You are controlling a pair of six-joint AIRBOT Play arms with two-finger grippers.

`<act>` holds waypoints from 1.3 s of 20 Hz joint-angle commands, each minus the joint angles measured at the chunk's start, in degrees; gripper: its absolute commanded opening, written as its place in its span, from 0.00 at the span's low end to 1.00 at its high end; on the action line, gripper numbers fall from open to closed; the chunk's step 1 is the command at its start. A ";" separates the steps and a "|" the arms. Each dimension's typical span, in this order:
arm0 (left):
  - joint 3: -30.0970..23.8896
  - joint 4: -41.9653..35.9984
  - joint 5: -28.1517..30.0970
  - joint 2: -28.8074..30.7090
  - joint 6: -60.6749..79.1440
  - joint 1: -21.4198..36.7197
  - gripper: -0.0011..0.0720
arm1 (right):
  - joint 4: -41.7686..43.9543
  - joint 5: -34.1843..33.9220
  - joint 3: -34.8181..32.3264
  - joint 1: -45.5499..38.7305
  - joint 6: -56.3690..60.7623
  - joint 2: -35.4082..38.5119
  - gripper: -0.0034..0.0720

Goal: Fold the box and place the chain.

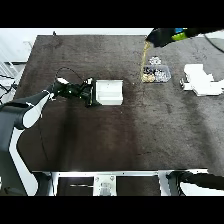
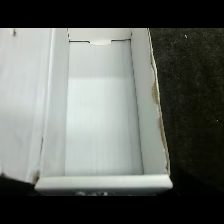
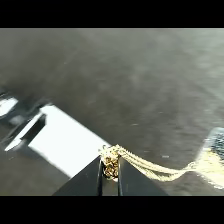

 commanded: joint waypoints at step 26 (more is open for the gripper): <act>0.02 0.02 0.00 0.00 0.00 -0.04 0.66 | -3.04 -22.16 -6.64 9.70 -1.38 2.01 0.06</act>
